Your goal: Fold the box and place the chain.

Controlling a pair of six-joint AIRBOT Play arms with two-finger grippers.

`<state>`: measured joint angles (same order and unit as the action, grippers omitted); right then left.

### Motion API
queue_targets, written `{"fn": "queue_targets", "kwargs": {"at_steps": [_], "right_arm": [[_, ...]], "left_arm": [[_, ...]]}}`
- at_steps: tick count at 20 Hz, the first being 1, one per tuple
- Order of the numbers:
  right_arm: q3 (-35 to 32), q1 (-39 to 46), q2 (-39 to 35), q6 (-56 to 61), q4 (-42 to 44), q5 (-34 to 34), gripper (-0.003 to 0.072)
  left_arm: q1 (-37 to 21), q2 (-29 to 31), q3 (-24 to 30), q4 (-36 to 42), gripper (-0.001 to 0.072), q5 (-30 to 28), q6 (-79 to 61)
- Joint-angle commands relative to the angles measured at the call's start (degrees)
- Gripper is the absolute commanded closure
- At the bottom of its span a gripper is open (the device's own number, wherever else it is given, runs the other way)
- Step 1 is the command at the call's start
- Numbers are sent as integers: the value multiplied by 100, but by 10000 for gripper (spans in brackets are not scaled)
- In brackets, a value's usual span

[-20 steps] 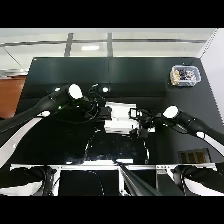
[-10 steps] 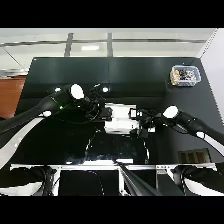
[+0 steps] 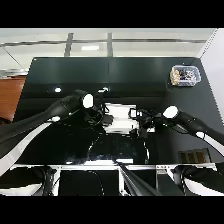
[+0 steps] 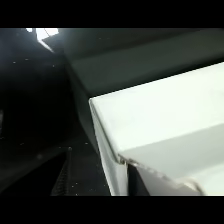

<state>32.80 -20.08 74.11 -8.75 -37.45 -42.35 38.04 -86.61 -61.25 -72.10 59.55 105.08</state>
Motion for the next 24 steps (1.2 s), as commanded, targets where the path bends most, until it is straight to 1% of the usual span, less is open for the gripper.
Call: {"fn": "queue_targets", "kwargs": {"at_steps": [1, 4, 5, 6, 7, 9, 12, 15, 16, 17, 18, 19, 20, 24], "right_arm": [[0, -4, 2, -4, -4, -7, 677], [0, -4, 2, -2, -4, -7, 678], [0, -4, 2, -4, -4, -7, 677], [0, -4, 2, -4, -4, -7, 678], [0, -4, 2, -4, -7, -7, 677], [0, -4, 2, -4, -4, -7, 678], [0, -4, 2, -4, -4, -7, 677], [0, -4, 2, -2, -4, -7, 678], [0, -4, 2, -4, -4, -7, 677], [0, -4, 2, -4, -4, -7, 677], [0, -4, 2, -4, -4, -7, 677], [0, -4, 2, -4, -4, -7, 678], [0, -4, 2, -4, -4, -7, 678], [0, -4, 2, -4, -4, -7, 678]], "left_arm": [[140, -4, -190, -404, 300, 24, 588], [278, -4, -361, -791, 300, 122, 1252], [321, -4, -393, -811, 315, 120, 1349], [361, -4, -398, -822, 361, 114, 1414], [404, -31, -398, -822, 375, 120, 1456], [485, -155, -415, -826, 375, 227, 1628], [673, -442, -643, -1003, 375, 457, 1659], [761, -481, -708, -1207, 375, 503, 1908], [761, -481, -708, -1207, 397, 505, 1965], [761, -481, -708, -1202, 445, 503, 1971], [761, -485, -708, -1196, 510, 501, 1993], [761, -490, -708, -1167, 624, 503, 1989], [761, -492, -708, -1163, 681, 503, 1989], [761, -492, -713, -1158, 680, 531, 1989]]}}
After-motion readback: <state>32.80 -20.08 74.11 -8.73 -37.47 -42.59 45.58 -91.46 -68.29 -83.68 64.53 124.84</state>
